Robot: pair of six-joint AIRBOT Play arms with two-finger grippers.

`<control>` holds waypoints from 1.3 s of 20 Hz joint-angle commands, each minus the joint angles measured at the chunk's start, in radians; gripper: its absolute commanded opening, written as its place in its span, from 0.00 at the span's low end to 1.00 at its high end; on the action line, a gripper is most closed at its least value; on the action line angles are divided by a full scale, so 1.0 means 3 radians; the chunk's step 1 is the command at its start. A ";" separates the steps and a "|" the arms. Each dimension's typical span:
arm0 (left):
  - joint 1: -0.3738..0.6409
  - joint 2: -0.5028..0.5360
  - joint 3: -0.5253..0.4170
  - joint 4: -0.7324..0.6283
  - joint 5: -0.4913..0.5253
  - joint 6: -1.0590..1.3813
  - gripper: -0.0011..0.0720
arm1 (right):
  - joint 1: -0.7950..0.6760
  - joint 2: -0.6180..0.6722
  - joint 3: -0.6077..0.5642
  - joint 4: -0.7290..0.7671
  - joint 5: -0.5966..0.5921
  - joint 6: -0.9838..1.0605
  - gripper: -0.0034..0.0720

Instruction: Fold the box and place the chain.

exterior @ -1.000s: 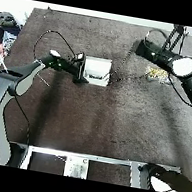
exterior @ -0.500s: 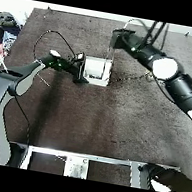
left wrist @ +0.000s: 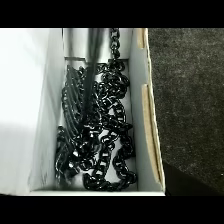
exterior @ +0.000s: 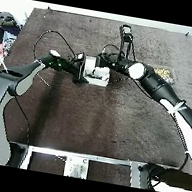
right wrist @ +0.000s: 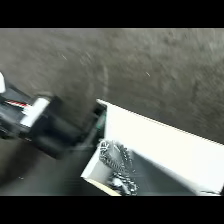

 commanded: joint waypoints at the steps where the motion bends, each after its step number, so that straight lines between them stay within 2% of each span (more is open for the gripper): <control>1: -0.0003 0.0000 0.0001 0.0000 -0.0001 0.0000 0.66 | -0.0159 -0.0106 -0.0031 -0.0310 0.0086 0.0058 0.73; 6: -0.0003 -0.0001 0.0000 0.0000 0.0000 0.0001 0.66 | -0.1116 -0.0106 -0.0331 -0.0351 0.0387 0.0409 0.72; 7: -0.0003 0.0000 0.0001 0.0000 0.0000 0.0001 0.65 | -0.1308 -0.0107 -0.0420 -0.0354 0.0401 0.0534 0.56; 8: -0.0003 -0.0001 0.0000 0.0000 0.0000 0.0001 0.66 | -0.1492 -0.0107 -0.0515 -0.0352 0.0401 0.0647 0.50; 11: -0.0003 0.0000 0.0000 0.0000 0.0000 0.0001 0.66 | -0.1839 -0.0215 -0.0650 -0.0326 0.0387 0.0834 0.54; 17: -0.0003 0.0000 0.0000 -0.0003 -0.0004 0.0001 0.66 | -0.1836 -0.0641 -0.0509 0.0042 -0.0080 0.0830 0.53; 23: -0.0003 -0.0001 0.0001 -0.0003 -0.0003 0.0000 0.66 | -0.1797 -0.1072 -0.0118 0.0113 -0.0151 0.1057 0.51; 24: -0.0003 0.0000 0.0001 -0.0003 -0.0003 0.0001 0.66 | -0.1797 -0.1109 -0.0090 0.0113 -0.0148 0.1064 0.46; 25: -0.0003 0.0000 0.0001 -0.0003 -0.0004 0.0000 0.66 | -0.1797 -0.1124 -0.0083 0.0113 -0.0158 0.1064 0.30; 26: -0.0001 0.0000 0.0001 -0.0003 -0.0003 0.0000 0.66 | -0.1795 -0.1123 -0.0083 0.0112 -0.0182 0.1063 0.25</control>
